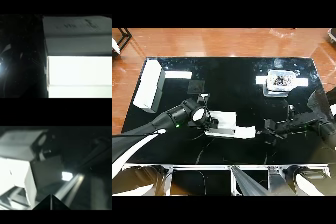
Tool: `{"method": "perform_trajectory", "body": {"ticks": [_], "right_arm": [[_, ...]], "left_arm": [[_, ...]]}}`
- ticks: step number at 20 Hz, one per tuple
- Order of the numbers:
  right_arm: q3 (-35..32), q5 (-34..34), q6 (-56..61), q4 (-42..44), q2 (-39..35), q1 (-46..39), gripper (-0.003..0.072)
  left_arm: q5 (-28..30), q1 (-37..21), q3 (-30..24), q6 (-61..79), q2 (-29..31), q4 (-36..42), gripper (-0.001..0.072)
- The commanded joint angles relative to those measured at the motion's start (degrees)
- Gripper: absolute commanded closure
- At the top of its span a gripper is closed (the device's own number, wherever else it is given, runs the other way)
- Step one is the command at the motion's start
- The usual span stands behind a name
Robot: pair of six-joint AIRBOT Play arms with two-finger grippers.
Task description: Fold the box and place the chain.
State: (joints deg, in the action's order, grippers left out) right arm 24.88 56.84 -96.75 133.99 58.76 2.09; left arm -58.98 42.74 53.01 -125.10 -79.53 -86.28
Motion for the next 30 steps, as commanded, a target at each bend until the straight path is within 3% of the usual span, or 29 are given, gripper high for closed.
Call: {"method": "perform_trajectory", "body": {"ticks": [1, 7, 8, 9, 10, 11, 16, 18, 22, 30], "right_arm": [[-1.62, -8.87, 5.29, 5.62, 4.81, 6.78, 0.0668], [2.89, -11.26, 3.21, 7.26, 11.41, 13.75, 0.0667], [4.26, -10.38, 3.06, 7.26, 11.41, 13.75, 0.0625], [5.73, -8.13, 2.78, 6.86, 11.41, 13.70, 0.0395], [7.06, -5.68, 1.68, 6.69, 11.41, 13.73, 0.0224], [8.11, -3.80, 1.01, 6.84, 11.41, 13.75, 0.0194], [13.29, 3.72, -0.52, 7.04, 11.41, 13.75, 0.0192], [14.51, 4.66, -0.35, 7.41, 11.41, 13.81, 0.0022], [15.98, 4.07, 1.09, 8.96, 11.41, 17.53, 0.0022], [17.14, -3.98, 5.84, 8.94, 11.41, 25.16, 0.0027]], "left_arm": [[0.17, 0.00, 0.04, -0.02, -0.04, 0.00, 0.0692], [-0.02, 0.11, 0.04, -0.02, -0.04, 0.00, 0.0692], [-0.09, 0.11, 0.04, -0.02, -0.04, 0.00, 0.0692], [-0.26, 0.11, 0.04, -0.02, -0.04, 0.00, 0.0692], [-0.22, 0.11, 0.04, -0.02, -0.04, 0.00, 0.0691], [-0.15, 0.09, 0.04, -0.02, -0.04, -0.02, 0.0692], [-0.37, 0.11, 0.04, 0.00, -0.04, 0.00, 0.0691], [-0.33, 0.09, 0.04, 0.02, -0.04, -0.04, 0.0691], [-0.24, 0.09, 0.04, 0.00, -0.04, -0.24, 0.0692], [-0.26, 0.11, 0.04, 0.20, -0.04, -0.22, 0.0691]]}}
